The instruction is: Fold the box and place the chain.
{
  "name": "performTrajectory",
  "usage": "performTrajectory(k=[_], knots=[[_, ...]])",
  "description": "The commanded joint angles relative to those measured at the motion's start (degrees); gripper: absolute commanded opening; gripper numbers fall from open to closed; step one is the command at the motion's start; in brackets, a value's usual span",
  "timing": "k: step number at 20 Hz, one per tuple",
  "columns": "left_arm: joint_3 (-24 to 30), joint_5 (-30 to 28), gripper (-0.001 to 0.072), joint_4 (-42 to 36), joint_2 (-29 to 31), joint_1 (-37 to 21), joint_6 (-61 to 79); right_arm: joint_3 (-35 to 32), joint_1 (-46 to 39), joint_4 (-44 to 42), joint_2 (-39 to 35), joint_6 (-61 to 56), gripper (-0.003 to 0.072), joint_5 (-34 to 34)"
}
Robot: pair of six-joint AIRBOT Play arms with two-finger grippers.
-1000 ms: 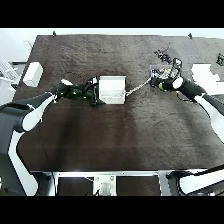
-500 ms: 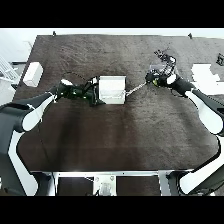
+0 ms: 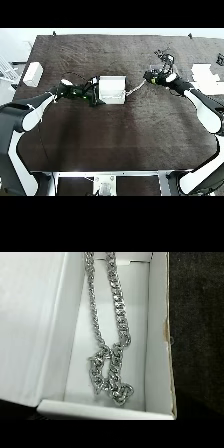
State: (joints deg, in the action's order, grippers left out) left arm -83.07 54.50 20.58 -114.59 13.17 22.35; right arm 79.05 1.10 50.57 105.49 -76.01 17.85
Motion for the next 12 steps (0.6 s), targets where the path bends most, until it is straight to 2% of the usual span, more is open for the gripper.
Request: performTrajectory(k=[1,4,12], knots=[[-0.02,-0.02,0.0333,0.02,0.02,0.02,0.00,0.00,0.24,-0.92,-0.35,0.48,0.0013,-0.85],[-0.02,0.00,0.0334,0.02,0.02,0.02,0.00,-0.04,0.48,-0.87,-4.33,-0.02,0.0012,1.38],[-0.02,0.00,0.0334,0.02,0.02,0.04,0.00,-0.04,7.10,5.57,-23.74,-0.02,0.0010,6.12]])
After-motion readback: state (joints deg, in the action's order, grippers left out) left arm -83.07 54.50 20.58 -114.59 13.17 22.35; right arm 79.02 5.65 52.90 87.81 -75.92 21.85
